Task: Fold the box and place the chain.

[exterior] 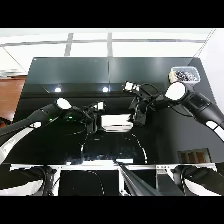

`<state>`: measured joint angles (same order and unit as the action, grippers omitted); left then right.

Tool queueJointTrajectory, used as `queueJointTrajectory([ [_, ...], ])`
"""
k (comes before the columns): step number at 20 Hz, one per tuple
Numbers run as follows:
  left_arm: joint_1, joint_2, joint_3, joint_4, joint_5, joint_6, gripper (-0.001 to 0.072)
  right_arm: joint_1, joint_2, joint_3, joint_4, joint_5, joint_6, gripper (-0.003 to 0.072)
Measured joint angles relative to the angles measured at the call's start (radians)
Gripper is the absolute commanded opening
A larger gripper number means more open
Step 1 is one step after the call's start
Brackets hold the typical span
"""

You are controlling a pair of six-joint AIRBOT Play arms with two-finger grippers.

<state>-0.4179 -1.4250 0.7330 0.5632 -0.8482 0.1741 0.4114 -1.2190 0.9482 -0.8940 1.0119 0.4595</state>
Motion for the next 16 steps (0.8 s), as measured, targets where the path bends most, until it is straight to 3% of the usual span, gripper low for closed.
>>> queueJointTrajectory([
  [16, 0.0, 0.0, 0.0, 0.0, -0.002, 0.001, 0.04, 0.055, -0.021, -0.007, -0.001, -0.018, -0.033, 0.071],
])
